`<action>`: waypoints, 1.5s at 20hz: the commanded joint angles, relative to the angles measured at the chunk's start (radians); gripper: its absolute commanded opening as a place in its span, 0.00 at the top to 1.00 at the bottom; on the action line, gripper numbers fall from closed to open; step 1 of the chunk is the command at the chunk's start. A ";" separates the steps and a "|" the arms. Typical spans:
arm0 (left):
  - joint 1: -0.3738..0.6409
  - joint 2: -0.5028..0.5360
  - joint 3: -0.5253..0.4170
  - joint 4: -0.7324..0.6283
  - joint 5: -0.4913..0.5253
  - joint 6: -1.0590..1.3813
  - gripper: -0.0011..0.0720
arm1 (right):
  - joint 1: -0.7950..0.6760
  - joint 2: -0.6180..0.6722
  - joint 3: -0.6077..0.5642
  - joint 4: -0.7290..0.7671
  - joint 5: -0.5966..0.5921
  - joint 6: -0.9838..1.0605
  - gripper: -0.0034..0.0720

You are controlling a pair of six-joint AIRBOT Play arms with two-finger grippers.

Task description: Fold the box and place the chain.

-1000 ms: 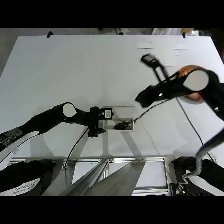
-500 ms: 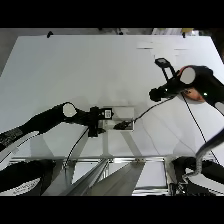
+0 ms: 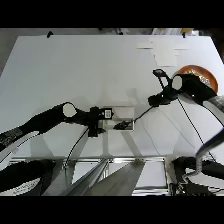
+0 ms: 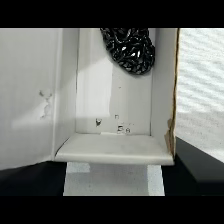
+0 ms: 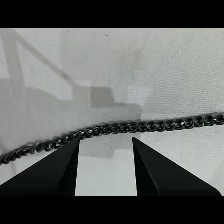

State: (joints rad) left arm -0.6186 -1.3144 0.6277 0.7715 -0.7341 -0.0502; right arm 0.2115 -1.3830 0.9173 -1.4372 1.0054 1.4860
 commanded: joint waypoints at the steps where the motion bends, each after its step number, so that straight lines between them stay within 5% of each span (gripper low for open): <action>1: 0.000 0.001 0.001 0.000 0.000 0.000 0.56 | -0.001 -0.011 -0.010 -0.008 -0.016 0.040 0.51; 10: 0.000 0.001 0.001 0.000 0.000 0.000 0.56 | 0.000 -0.062 -0.010 -0.010 -0.003 0.052 0.52; 13: 0.000 0.001 0.001 0.000 0.000 0.000 0.56 | -0.001 -0.066 -0.010 -0.013 0.000 0.051 0.67; 16: 0.000 0.001 0.001 0.000 0.000 0.000 0.56 | 0.000 -0.058 -0.010 -0.023 0.005 0.050 0.93; 17: 0.000 0.001 0.001 0.000 0.000 0.000 0.56 | 0.000 -0.045 -0.010 -0.024 0.005 0.050 0.94; 25: 0.000 0.001 0.001 0.000 0.000 0.000 0.56 | 0.010 0.236 -0.010 0.003 0.044 0.012 0.94; 30: 0.000 0.001 0.001 0.000 0.000 0.000 0.56 | 0.184 0.430 -0.010 0.105 0.109 -0.028 0.94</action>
